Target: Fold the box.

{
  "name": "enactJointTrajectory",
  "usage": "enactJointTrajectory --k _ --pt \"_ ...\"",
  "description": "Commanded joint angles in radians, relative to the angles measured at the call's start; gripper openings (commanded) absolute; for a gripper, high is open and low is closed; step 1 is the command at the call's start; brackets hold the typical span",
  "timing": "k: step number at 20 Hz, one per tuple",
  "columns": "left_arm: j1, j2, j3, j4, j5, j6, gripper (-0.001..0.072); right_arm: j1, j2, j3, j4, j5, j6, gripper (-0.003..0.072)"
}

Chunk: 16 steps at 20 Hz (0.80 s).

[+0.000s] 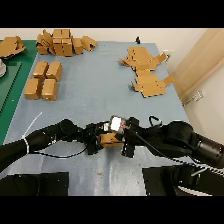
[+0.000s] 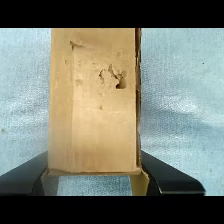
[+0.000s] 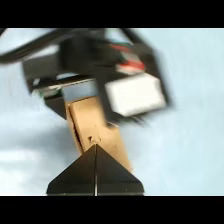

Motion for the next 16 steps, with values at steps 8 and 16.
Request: enactJointTrajectory --k 8,16 --pt "0.000 0.000 0.000 0.000 0.000 0.000 0.0517 -0.015 0.369 -0.540 0.665 0.592 0.906 0.0001" --pt "0.000 0.000 0.000 0.000 0.000 0.000 0.0517 -0.005 0.182 -0.596 0.617 0.960 1.067 0.0001"
